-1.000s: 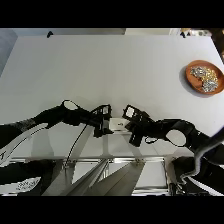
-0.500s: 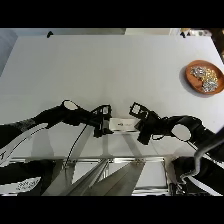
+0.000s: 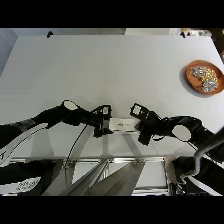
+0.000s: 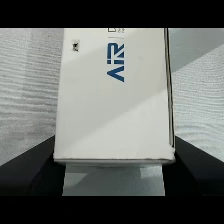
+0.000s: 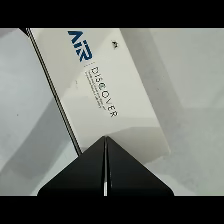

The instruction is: Fold the box and place the chain.

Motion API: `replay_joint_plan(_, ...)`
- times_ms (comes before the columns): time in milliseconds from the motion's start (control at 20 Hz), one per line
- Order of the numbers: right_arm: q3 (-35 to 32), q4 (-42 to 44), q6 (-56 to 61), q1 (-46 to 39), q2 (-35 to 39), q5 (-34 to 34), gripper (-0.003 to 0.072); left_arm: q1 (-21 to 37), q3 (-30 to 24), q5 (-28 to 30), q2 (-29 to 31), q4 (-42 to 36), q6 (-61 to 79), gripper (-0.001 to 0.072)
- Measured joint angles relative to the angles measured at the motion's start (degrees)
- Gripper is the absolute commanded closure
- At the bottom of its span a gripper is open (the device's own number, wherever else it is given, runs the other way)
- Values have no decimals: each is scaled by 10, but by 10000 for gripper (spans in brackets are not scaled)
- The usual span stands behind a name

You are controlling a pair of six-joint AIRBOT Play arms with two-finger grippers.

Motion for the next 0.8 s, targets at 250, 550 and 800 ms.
replay_joint_plan(250, 14, -10, 0, 0, 12, 17, 671, 0, 0, 0, 0, -1, -2, 640)
replay_joint_plan(550, 90, -52, 52, -1, 38, 16, 674, 0, 0, 0, 0, -1, -2, 640)
replay_joint_plan(800, 111, -152, 200, -86, 42, 128, 673, 0, 0, 0, 0, -1, -1, 640)
